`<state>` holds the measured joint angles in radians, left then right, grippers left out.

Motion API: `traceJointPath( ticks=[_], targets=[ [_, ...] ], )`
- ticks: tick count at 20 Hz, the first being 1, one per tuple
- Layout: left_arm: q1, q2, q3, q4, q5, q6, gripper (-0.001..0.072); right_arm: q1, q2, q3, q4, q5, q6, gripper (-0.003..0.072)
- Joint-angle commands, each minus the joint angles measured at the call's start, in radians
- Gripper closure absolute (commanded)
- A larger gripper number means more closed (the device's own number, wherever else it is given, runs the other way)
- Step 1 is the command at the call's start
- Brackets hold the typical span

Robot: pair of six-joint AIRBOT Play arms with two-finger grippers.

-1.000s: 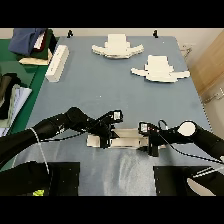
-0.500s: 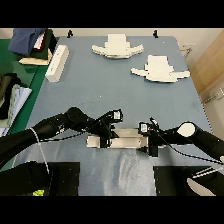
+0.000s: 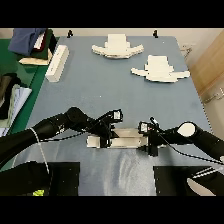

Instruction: Fold the box.

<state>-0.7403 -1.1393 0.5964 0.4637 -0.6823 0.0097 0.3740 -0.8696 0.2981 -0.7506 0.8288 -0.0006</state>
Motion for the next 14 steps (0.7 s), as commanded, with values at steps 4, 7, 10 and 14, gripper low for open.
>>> traceJointPath(
  ticks=[4, 7, 10, 14],
  targets=[
    [0.000, 0.000, 0.001, 0.001, 0.000, 0.000, 0.0694, 0.000, 0.002, 0.000, -0.012, 0.000, 0.001, 0.0092],
    [0.000, 0.000, 0.001, 0.000, 0.000, 0.000, 0.0694, 0.000, 0.002, 0.000, -0.013, 0.000, 0.001, 0.0093],
    [0.000, 0.000, 0.001, 0.000, 0.000, 0.000, 0.0694, 0.000, 0.002, 0.000, -0.012, 0.000, 0.001, 0.0082],
    [0.000, 0.000, 0.001, 0.000, 0.000, 0.000, 0.0694, 0.000, 0.002, 0.000, -0.012, 0.001, 0.000, 0.0083]
  ],
)
